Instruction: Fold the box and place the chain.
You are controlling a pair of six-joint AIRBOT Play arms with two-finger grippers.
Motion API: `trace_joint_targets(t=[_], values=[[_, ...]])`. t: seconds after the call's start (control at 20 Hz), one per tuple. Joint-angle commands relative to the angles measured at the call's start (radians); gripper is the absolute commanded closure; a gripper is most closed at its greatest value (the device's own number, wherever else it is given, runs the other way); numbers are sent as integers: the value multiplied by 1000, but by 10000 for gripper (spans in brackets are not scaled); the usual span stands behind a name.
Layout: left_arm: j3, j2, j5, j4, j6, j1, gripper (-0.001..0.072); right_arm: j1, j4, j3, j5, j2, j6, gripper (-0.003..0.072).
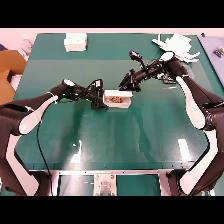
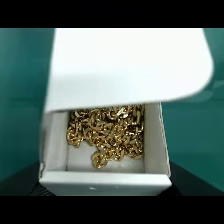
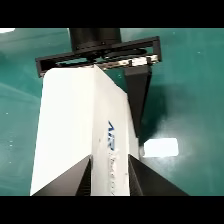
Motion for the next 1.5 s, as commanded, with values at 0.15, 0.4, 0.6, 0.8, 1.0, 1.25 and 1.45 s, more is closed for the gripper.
trace_joint_targets(t=[0.15,0.4,0.6,0.8,1.0,1.25,1.45], values=[[0,0,0,0,0,0,181,28,-20,0,62,-1,40,424],[0,0,0,0,0,0,181,39,-69,0,69,-1,55,425],[0,0,0,0,0,0,181,42,-98,0,29,-1,54,427],[0,0,0,0,0,0,181,69,-163,0,-24,-1,53,426],[0,0,0,0,0,0,181,77,-164,9,-45,-1,40,428],[0,0,0,0,0,1,181,84,-163,17,-42,11,40,437],[0,0,0,0,0,0,180,90,-169,15,-40,11,52,438]])
